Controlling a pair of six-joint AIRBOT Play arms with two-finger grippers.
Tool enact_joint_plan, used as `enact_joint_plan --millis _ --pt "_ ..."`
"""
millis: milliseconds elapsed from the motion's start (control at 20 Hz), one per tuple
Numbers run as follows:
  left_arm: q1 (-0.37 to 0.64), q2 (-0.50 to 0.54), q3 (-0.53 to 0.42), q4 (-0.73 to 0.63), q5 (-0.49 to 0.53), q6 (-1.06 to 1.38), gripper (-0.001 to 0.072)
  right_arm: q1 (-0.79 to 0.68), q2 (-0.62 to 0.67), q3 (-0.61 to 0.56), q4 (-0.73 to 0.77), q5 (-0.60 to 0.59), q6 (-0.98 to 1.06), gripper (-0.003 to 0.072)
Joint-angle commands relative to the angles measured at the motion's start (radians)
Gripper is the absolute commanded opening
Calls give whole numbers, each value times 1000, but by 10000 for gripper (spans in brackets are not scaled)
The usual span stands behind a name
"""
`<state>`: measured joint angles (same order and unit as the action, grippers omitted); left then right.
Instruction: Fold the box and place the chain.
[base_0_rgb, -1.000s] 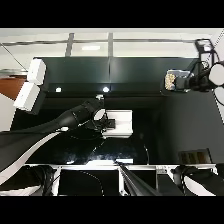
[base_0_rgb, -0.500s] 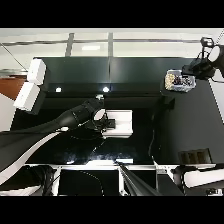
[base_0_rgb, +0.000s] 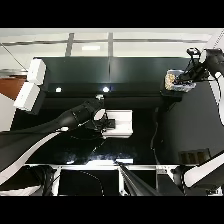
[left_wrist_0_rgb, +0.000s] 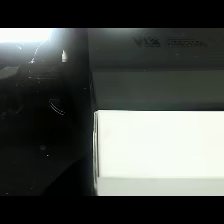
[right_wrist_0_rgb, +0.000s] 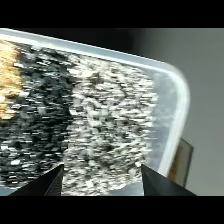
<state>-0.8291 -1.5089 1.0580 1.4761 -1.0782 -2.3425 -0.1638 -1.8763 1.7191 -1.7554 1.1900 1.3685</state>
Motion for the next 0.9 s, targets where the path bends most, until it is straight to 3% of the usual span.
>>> enact_joint_plan --millis 0,350,400,450,500,850 --pt "1 -1 0 0 0 0 32 -13 -24 5 -24 0 -45 533" --pt "1 -1 0 0 0 0 32 -11 -58 5 -1 6 -45 530" --pt "1 -1 0 0 0 0 32 -11 -58 8 -4 14 -45 426" --pt "1 -1 0 0 0 0 32 -11 -58 16 -4 33 -45 122" --pt "1 -1 0 0 0 0 32 -11 -57 29 -4 49 -43 29" --pt "1 -1 0 0 0 0 32 -11 75 59 -2 63 -5 39"
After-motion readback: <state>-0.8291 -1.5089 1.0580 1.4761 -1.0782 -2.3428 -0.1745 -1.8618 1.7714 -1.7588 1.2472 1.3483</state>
